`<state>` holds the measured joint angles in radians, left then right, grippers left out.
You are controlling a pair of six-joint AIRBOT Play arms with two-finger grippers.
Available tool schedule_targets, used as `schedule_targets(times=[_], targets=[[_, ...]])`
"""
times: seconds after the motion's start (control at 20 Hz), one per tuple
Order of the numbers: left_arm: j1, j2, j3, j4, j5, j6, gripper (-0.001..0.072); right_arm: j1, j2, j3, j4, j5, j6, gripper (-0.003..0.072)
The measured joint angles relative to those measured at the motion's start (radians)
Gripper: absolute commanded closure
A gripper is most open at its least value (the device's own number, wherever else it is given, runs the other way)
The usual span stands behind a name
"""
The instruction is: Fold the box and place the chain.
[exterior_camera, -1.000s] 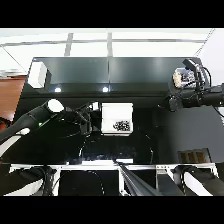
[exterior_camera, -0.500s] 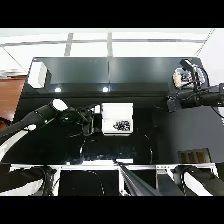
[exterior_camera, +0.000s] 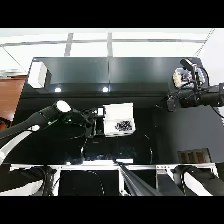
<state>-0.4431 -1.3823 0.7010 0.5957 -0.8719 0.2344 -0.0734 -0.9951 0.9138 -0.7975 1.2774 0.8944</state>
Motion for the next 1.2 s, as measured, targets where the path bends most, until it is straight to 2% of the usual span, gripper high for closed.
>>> schedule_targets(times=[0.35, 0.65, 1.2], targets=[[0.005, 0.005, 0.0, 0.03, -0.026, -0.084, 0.0001, 0.0, 0.0, 0.0, 0.0, -0.002, 0.0, 0.0309], [0.036, 0.078, -0.035, 0.041, -0.024, -0.145, 0.0002, 0.0, 0.0, 0.0, 0.0, -0.004, 0.0, 0.0309], [-0.069, 0.037, -0.061, 0.006, 0.082, -0.19, 0.0002, 0.0, 0.0, 0.0, -0.004, -0.005, 0.007, 0.0309]])
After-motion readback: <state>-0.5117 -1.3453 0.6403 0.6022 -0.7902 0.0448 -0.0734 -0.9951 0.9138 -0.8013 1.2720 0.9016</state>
